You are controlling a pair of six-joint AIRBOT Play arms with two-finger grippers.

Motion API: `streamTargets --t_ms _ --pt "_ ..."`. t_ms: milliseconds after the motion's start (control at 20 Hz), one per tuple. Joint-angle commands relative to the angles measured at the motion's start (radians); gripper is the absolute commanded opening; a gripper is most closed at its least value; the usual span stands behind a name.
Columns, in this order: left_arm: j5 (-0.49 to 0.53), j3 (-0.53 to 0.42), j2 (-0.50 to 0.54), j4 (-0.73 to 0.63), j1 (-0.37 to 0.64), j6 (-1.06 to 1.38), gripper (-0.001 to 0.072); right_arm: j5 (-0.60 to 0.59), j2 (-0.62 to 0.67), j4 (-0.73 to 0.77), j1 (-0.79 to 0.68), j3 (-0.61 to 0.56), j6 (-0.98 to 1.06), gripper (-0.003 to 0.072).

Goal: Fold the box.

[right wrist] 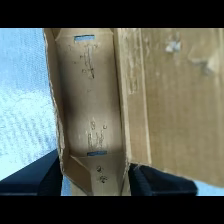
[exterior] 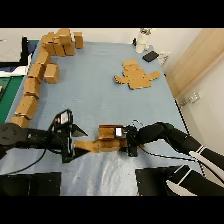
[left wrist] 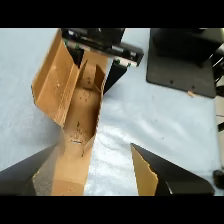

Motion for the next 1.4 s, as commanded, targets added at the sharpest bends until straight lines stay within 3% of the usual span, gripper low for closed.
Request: streamTargets --t_ms 0,150,450,900,950,1000,1050,1350 --pt "0.158 -0.125 -0.006 -0.053 -0.035 0.225 0.0700 0.000 0.001 0.000 0.000 0.000 0.000 0.0510" --pt "0.240 -0.134 -0.062 -0.063 -0.048 0.274 0.0700 0.000 0.001 0.000 0.000 0.000 0.000 0.0510" --pt "0.227 -0.124 -0.200 -0.110 -0.097 0.392 0.0699 0.000 0.001 0.000 0.000 0.000 0.000 0.0510" --pt "0.256 -0.035 -0.374 -0.221 -0.122 0.424 0.0697 0.000 0.001 0.000 0.000 0.000 0.000 0.0510" --pt "0.251 -0.028 -0.384 -0.249 -0.129 0.433 0.0588 0.000 0.001 0.000 0.000 0.000 0.000 0.0510" --pt "0.243 -0.027 -0.391 -0.283 -0.138 0.471 0.0422 0.000 0.001 0.000 0.000 0.000 0.000 0.0510" --pt "0.243 -0.027 -0.399 -0.309 -0.150 0.510 0.0355 0.000 0.001 0.000 0.000 0.000 0.000 0.0510" --pt "0.264 -0.026 -0.428 -0.316 -0.161 0.528 0.0352 0.000 0.001 0.000 0.000 0.000 0.000 0.0510"
